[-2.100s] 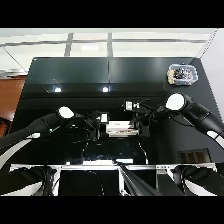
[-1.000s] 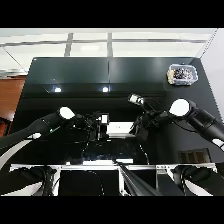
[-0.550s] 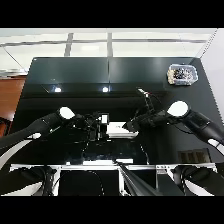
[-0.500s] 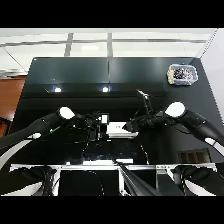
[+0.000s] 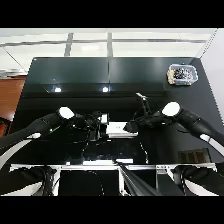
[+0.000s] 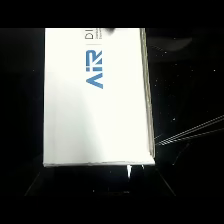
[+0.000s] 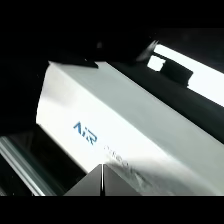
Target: Fold the box and place the chain.
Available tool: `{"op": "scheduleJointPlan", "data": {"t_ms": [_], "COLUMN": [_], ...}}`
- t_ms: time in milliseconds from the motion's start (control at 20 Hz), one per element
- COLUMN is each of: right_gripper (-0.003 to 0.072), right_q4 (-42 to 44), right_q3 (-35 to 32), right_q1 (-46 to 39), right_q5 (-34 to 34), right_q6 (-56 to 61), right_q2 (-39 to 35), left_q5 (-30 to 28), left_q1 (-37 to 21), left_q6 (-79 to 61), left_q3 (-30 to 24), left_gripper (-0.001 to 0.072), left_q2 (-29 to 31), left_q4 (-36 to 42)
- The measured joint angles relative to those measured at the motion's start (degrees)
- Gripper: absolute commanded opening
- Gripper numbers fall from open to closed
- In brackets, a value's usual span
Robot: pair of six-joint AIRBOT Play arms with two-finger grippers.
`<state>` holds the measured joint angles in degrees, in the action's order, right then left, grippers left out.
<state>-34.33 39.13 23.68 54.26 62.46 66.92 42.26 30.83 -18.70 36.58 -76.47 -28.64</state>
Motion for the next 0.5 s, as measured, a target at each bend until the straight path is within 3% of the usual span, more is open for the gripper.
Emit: {"op": "scheduleJointPlan", "data": {"t_ms": [100, 150, 200, 500], "right_gripper": [0.0014, 0.0015, 0.0015, 0.0015], "right_q4": [-0.9, -1.8, -2.0, -6.1], "right_q3": [1.7, 2.3, 2.9, 3.9], "right_q1": [-2.8, -4.8, -7.3, -19.9], "right_q5": [2.5, 4.0, 4.6, 14.8], "right_q6": [-0.6, -0.7, -0.9, 0.8], "right_q2": [-4.0, -6.3, -8.7, -17.1], "left_q5": [0.1, 0.2, 0.0, 5.5], "left_q1": [0.0, -0.1, -0.2, 0.2], "left_q6": [1.0, 1.9, 3.1, 9.7], "left_q3": [0.0, 0.0, 0.0, 1.6], "left_gripper": [0.0319, 0.0489, 0.0711, 0.0712], "left_q2": [0.4, 0.8, 1.4, 6.4], "left_q4": [0.0, -0.1, -0.3, -3.7]}}
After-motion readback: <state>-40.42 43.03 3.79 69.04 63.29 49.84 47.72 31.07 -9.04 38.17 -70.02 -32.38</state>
